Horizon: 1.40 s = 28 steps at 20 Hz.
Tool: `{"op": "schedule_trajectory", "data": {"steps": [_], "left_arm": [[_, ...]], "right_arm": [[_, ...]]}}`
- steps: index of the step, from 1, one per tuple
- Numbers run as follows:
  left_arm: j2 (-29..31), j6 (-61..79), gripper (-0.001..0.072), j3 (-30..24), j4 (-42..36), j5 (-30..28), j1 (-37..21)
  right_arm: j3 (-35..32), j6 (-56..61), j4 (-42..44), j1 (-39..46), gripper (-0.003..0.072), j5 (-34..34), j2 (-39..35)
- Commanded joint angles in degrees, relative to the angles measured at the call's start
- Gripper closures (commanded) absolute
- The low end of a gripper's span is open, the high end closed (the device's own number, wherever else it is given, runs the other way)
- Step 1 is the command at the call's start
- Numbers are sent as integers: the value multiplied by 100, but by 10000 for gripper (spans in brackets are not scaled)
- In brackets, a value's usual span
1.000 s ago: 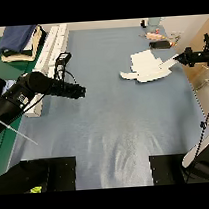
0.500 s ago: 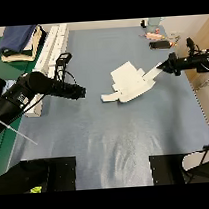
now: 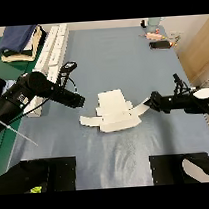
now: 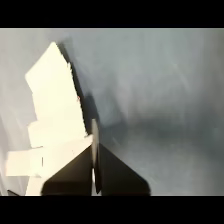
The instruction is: Fold the box.
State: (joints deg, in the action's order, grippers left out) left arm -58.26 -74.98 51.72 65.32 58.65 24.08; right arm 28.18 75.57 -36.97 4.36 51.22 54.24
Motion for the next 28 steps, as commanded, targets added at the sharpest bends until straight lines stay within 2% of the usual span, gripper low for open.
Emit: {"op": "schedule_trajectory", "data": {"steps": [1,2,5,7,10,16,19,20,21,22,24,25,26,27,28], "left_arm": [[2,105,692,-2,4,219,0],[2,105,692,-2,4,243,0],[2,107,692,-2,4,334,0],[2,107,691,-2,4,389,0],[2,105,691,-2,4,407,0],[2,59,690,-2,0,446,0],[2,-11,690,0,-9,527,0],[2,-9,690,0,-24,568,0],[2,-9,689,0,-46,603,0],[2,-11,689,0,-111,603,-2],[2,-48,688,0,-133,566,-2],[2,-59,524,0,-133,577,-26],[2,-140,237,0,-129,599,-37],[2,-153,265,0,-151,623,-81],[2,-155,326,0,-153,645,-140]], "right_arm": [[-627,608,-396,-234,508,-83,-525],[-623,605,-448,-232,444,-31,-525],[-435,605,-728,-190,443,83,-393],[-173,597,-896,-81,443,402,-101],[461,461,-1283,-74,444,1062,595],[1683,-260,-1274,-76,449,2422,2277],[1821,-590,-1176,-122,482,2498,2656],[1821,-780,-1134,-160,586,2496,2680],[1823,-975,-1071,-195,658,2485,2682],[1823,-1209,-949,-219,685,2487,2682],[1814,-1499,-636,-262,686,2457,2673],[1790,-1687,-455,-308,686,2422,2638],[1722,-1801,-326,-374,686,2319,2551],[1598,-1923,-195,-442,686,2208,2415],[1397,-2076,-52,-533,686,2063,2216]]}}
